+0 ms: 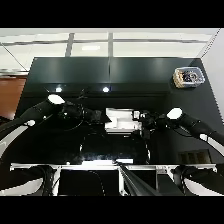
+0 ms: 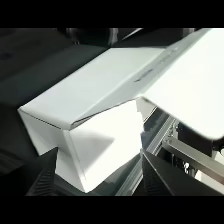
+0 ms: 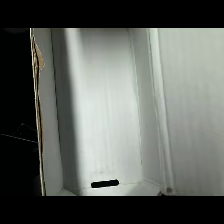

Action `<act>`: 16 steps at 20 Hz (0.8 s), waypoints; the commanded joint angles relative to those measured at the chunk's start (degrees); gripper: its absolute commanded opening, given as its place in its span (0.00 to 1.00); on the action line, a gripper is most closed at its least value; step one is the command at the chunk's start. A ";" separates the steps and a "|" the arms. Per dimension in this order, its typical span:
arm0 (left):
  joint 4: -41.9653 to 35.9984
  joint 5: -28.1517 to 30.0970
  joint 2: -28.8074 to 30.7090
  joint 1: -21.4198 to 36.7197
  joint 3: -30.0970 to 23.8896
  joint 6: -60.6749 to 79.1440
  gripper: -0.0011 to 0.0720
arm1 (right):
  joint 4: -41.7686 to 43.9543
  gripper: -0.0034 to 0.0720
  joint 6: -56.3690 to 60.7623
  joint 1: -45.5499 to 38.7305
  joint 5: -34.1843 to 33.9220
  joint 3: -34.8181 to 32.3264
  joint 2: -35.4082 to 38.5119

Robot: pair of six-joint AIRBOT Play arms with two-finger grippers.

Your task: Fold the box and place the chain.

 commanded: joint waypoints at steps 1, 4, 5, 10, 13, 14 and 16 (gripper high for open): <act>5.18 4.04 -0.04 -2.34 1.40 -5.95 0.79 | 0.02 0.18 0.00 0.04 0.00 0.00 -0.04; 13.44 6.62 -0.04 -5.68 3.80 -13.07 0.79 | 0.02 0.18 0.00 0.04 0.00 0.02 -0.04; 16.59 7.45 -0.04 -6.93 4.72 -15.93 0.79 | 0.02 0.18 0.00 0.04 0.00 0.00 -0.04; 29.99 9.64 -0.07 -12.81 7.93 -29.44 0.79 | 0.02 0.18 0.00 0.04 0.00 0.02 -0.04; 37.79 9.62 -0.81 -15.21 9.77 -39.87 0.79 | 0.02 0.18 0.00 0.04 0.00 0.02 -0.04; 38.53 9.44 -1.20 -15.93 10.64 -41.27 0.79 | 0.02 0.18 0.00 0.04 0.00 0.00 -0.04; 38.77 9.46 -1.97 -17.40 12.57 -41.64 0.79 | 0.02 0.18 0.00 0.04 0.00 0.00 -0.04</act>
